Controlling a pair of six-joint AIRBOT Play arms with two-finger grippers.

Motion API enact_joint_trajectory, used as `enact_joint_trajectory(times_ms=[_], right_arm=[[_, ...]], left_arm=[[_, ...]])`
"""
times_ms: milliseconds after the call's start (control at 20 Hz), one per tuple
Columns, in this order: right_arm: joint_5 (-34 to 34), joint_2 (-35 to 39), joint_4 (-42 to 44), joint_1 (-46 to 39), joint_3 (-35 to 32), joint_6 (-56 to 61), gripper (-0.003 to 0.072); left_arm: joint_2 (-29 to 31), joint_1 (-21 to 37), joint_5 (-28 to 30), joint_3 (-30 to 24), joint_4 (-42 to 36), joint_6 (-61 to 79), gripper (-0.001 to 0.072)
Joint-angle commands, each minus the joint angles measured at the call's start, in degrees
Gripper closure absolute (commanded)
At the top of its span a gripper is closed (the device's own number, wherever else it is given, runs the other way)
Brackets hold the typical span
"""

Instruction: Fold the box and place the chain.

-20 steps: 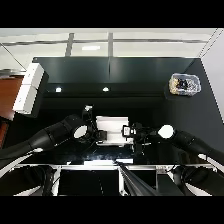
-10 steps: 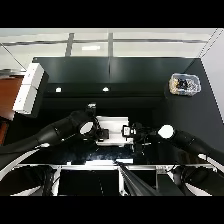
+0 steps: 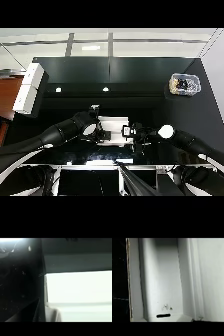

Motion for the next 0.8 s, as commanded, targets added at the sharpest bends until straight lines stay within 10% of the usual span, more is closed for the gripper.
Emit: enact_joint_trajectory(times_ms=[0,750], right_arm=[[0.02,-0.02,0.02,0.02,0.02,0.0,0.0338],[0.0,-0.02,0.02,0.02,0.02,0.0,0.0338]], left_arm=[[-0.72,-0.07,0.76,0.37,0.0,-0.09,0.0419],[-1.66,-0.07,0.31,0.74,0.0,-0.52,0.0436]])
